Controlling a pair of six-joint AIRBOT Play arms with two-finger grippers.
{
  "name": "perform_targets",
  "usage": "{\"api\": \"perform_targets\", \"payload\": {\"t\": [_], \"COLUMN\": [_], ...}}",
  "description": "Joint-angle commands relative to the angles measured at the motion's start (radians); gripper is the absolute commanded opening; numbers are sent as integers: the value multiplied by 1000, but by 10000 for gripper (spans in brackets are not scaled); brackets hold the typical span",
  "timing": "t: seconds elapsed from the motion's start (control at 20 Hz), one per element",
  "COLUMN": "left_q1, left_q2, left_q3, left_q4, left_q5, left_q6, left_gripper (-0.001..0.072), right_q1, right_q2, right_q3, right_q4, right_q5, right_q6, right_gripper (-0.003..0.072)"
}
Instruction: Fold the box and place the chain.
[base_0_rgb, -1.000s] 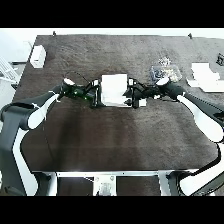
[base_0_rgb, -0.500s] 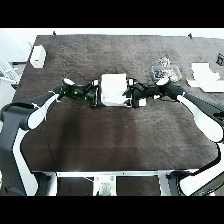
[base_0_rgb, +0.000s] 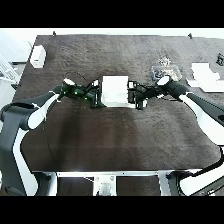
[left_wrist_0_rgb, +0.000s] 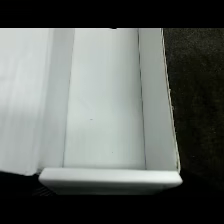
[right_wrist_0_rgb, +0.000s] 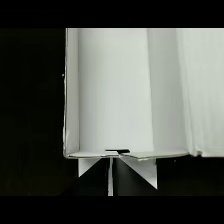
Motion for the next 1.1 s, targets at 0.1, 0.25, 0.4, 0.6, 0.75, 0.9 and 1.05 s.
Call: {"api": "perform_targets", "payload": {"t": [0.1,0.25,0.4,0.6,0.75,0.9,1.05], "left_q1": [0,0,0,0,0,0,0], "left_q2": [0,0,0,0,0,0,0], "left_q3": [0,0,0,0,0,0,0], "left_q4": [0,0,0,0,0,0,0], "left_q5": [3,3,3,3,3,3,3], "left_q6": [-1,-1,-1,-1,-1,-1,-1], "left_gripper": [233,233,233,233,233,233,233], "right_q1": [-39,-93,-188,-314,-382,-391,-379], "right_q2": [91,146,158,155,127,62,-11], "right_q3": [0,0,-1,-2,-8,-8,-8], "right_q4": [-79,-79,-79,-79,-77,-13,72], "right_q5": [21,22,23,25,96,179,201], "right_q6": [195,389,693,985,1120,1136,1132], "right_gripper": [16,15,15,14,12,12,12]}}
